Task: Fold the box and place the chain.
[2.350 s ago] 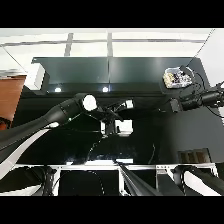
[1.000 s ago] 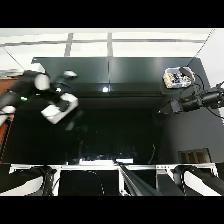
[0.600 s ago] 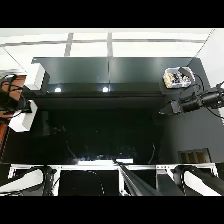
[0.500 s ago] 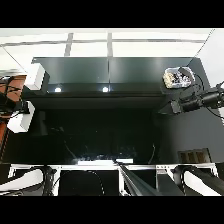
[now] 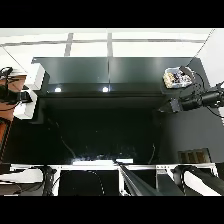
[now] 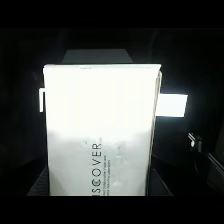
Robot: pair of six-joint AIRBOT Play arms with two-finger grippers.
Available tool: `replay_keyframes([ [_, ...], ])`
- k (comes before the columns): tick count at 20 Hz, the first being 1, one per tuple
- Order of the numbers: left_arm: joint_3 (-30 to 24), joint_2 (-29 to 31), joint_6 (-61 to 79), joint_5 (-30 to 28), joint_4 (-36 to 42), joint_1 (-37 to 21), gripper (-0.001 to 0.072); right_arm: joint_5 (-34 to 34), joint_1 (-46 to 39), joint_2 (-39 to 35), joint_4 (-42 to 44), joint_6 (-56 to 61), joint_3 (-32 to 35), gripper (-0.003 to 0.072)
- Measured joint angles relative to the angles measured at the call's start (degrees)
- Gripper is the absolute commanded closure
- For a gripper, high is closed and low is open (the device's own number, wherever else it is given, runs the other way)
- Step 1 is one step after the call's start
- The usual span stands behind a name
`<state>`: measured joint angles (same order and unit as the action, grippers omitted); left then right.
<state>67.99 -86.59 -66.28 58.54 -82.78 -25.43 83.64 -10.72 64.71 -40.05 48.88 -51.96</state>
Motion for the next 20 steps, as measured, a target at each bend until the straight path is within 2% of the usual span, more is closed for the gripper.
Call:
replay_keyframes([
  [4,2.3,-3.3,1.2,-3.0,1.7,0.8,0.0257,-1.0,0.2,0.0,2.0,0.5,0.0,0.0669],
  [5,2.7,-3.9,1.4,-4.1,1.9,1.2,0.0071,-1.2,0.2,0.0,2.2,0.5,0.0,0.0669],
  [6,3.0,-4.2,1.5,-5.5,2.1,1.6,-0.0004,-1.3,0.3,0.0,2.4,0.7,0.0,0.0669],
  [9,6.2,-4.3,1.4,-6.5,1.8,3.3,-0.0005,-0.8,0.6,0.0,2.8,2.4,0.0,0.0669],
  [11,10.4,-3.7,0.2,-3.6,0.2,4.7,-0.0003,1.3,1.1,0.0,3.1,3.7,0.0,0.067],
  [13,16.4,-3.3,-1.9,2.3,-1.4,6.1,0.0002,3.6,1.5,-0.3,3.3,5.0,0.0,0.067],
  [14,19.5,-3.0,-3.3,5.7,-1.9,6.8,0.0052,4.4,1.6,-0.7,3.2,5.6,0.0,0.067],
  [15,22.6,-2.8,-5.2,9.6,-2.0,7.4,0.0226,5.0,1.7,-1.2,3.3,6.4,0.0,0.067],
  [16,24.9,-2.5,-7.1,13.3,-1.7,8.0,0.045,5.4,1.8,-2.1,3.1,7.0,0.0,0.067],
  [17,26.6,-1.9,-9.1,16.9,-1.0,8.7,0.0617,5.4,1.8,-3.1,2.8,7.5,0.0,0.067],
  [18,27.3,-0.8,-10.7,20.1,0.1,9.5,0.0687,4.8,2.0,-4.5,2.4,8.1,0.0,0.067],
  [20,25.9,2.7,-13.2,22.5,4.1,11.6,0.0687,3.3,2.6,-7.2,2.2,9.1,0.0,0.067],
])
